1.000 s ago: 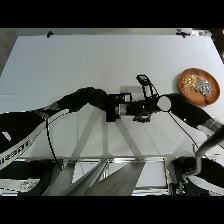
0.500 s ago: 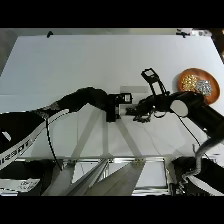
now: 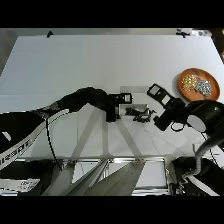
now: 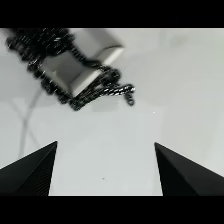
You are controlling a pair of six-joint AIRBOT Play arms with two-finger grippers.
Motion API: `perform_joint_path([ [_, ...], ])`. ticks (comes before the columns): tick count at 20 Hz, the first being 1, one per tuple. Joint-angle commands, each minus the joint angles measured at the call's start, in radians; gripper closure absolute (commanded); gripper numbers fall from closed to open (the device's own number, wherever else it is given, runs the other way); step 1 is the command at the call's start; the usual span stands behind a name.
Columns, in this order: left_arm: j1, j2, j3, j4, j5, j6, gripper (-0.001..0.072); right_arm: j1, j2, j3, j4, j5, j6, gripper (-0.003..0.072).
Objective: Fold the box and place the chain.
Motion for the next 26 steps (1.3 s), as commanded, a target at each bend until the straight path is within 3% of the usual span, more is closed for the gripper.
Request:
perform_joint_path([
  [1,0.0,0.001,0.0,0.0,0.0,0.0,0.0314,0.0,-0.005,-0.115,0.112,-0.141,-0.317,-0.0015],
  [5,0.0,0.001,0.0,0.001,0.0,0.0,0.0314,-0.025,-0.111,-0.147,0.127,-0.314,-0.344,-0.0015],
  [9,0.0,0.001,0.001,0.0,0.0,0.0,0.0314,-0.091,-0.214,-0.147,0.239,-0.257,-0.523,-0.0013],
  [11,0.0,0.001,0.0,0.0,0.0,0.0,0.0314,-0.094,-0.215,-0.147,0.33,-0.285,-0.613,-0.0008],
  [22,0.0,0.001,0.0,0.0,0.0,0.0,0.0314,-0.168,-0.293,-0.147,0.37,-0.364,-0.541,0.0042],
  [26,0.0,0.001,0.001,0.0,0.0,0.0,0.0314,-0.167,-0.307,-0.147,0.412,-0.405,-0.541,0.011],
])
